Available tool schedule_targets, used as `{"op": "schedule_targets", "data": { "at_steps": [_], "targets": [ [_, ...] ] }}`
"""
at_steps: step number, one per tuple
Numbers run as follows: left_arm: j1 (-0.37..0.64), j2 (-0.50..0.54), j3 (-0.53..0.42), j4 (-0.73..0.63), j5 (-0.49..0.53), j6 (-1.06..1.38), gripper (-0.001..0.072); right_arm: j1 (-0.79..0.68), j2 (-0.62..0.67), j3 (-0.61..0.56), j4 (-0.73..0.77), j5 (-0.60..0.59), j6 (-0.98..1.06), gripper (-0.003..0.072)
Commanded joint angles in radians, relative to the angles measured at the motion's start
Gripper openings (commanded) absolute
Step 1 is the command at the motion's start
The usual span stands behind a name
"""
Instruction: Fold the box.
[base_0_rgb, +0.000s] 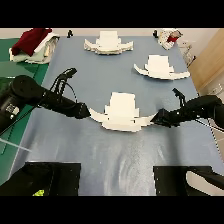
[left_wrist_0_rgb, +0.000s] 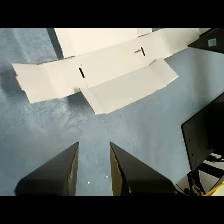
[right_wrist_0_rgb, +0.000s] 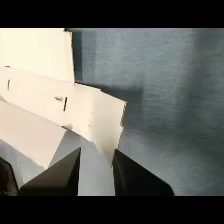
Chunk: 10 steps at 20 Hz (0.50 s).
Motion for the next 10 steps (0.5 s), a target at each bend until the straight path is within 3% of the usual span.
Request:
{"op": "schedule_targets", "data": {
  "at_steps": [1,5,8,10],
  "targets": [
    [0.001,0.066,-0.053,0.000,-0.020,-0.013,0.0284,0.013,-0.042,0.025,-0.018,0.037,-0.029,0.0300],
    [0.001,0.067,-0.053,0.000,-0.031,-0.013,0.0284,0.013,-0.175,0.119,0.009,-0.033,-0.064,0.0299],
    [0.001,0.067,-0.053,-0.002,-0.031,-0.013,0.0285,0.014,-0.246,0.127,0.050,-0.065,-0.117,0.0290],
    [0.000,0.067,-0.053,-0.008,-0.031,-0.013,0.0285,0.014,-0.270,0.133,0.053,-0.083,-0.136,0.0231]
  ]
}}
